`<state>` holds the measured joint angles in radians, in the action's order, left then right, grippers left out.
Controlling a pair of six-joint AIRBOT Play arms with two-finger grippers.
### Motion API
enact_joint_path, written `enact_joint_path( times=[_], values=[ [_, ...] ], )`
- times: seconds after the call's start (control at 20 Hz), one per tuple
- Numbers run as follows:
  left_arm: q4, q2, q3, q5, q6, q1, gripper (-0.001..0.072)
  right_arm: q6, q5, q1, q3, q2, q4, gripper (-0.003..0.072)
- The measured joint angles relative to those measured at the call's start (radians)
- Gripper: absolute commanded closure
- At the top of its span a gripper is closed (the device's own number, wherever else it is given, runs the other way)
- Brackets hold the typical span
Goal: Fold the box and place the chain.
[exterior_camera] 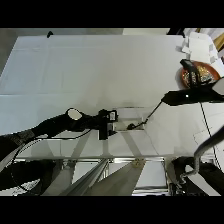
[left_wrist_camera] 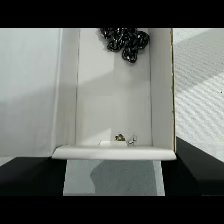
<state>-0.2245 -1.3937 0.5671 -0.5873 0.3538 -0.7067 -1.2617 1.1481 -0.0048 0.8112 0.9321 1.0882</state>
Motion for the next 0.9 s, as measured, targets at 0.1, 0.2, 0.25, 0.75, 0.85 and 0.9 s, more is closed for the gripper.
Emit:
enact_joint_path(
  times=[0.1,0.2,0.25,0.75,0.85,0.9],
  values=[
    [0.000,0.000,0.000,0.000,0.000,0.000,0.0297,0.015,0.029,0.014,0.000,-0.076,-0.048,0.0672],
    [0.000,0.000,0.000,0.000,0.000,0.000,0.0297,0.030,0.064,0.047,0.000,-0.142,-0.090,0.0672],
    [0.000,0.000,0.000,0.000,0.000,0.000,0.0297,0.035,0.080,0.067,0.000,-0.170,-0.104,0.0672],
    [0.000,0.000,0.000,0.000,0.000,0.000,0.0297,0.068,0.140,0.220,0.000,-0.315,-0.278,0.0671],
    [0.000,0.000,0.000,0.000,0.000,0.000,0.0297,0.081,0.122,0.250,0.000,-0.320,-0.314,0.0672],
    [0.000,0.000,0.000,0.000,0.000,0.000,0.0297,0.084,0.105,0.267,0.000,-0.321,-0.325,0.0672]
  ],
)
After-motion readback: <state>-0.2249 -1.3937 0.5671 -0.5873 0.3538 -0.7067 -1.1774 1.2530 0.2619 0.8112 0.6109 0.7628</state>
